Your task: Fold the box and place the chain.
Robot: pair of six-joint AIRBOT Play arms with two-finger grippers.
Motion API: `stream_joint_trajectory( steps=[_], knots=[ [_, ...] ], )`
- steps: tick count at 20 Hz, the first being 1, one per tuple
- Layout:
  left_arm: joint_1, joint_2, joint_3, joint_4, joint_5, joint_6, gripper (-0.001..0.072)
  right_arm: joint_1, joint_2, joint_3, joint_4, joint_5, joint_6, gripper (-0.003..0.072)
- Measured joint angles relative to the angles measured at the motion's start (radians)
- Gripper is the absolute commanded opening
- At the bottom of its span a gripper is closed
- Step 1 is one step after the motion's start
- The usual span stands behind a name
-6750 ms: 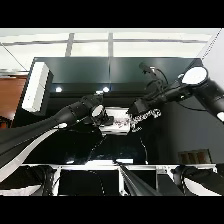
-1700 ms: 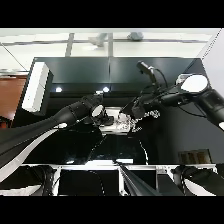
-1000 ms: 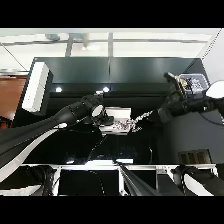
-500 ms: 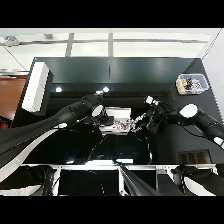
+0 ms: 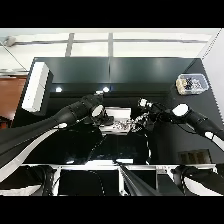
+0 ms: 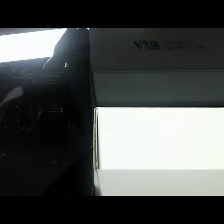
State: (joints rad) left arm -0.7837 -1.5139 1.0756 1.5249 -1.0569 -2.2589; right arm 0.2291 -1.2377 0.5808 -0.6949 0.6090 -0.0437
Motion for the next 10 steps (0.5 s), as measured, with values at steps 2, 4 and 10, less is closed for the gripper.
stream_joint_trajectory(
  steps=[2,4,10],
  knots=[
    [0.000,0.000,0.000,0.000,0.000,0.000,0.0033,0.000,-0.004,0.001,-0.020,-0.004,0.018,0.0706],
    [0.000,0.000,0.000,0.000,0.000,0.000,0.0032,0.000,-0.010,0.002,-0.030,-0.006,0.030,0.0647],
    [0.000,0.000,0.000,0.000,0.000,0.000,0.0033,0.000,-0.025,0.002,-0.026,-0.033,0.044,0.0016]
  ],
)
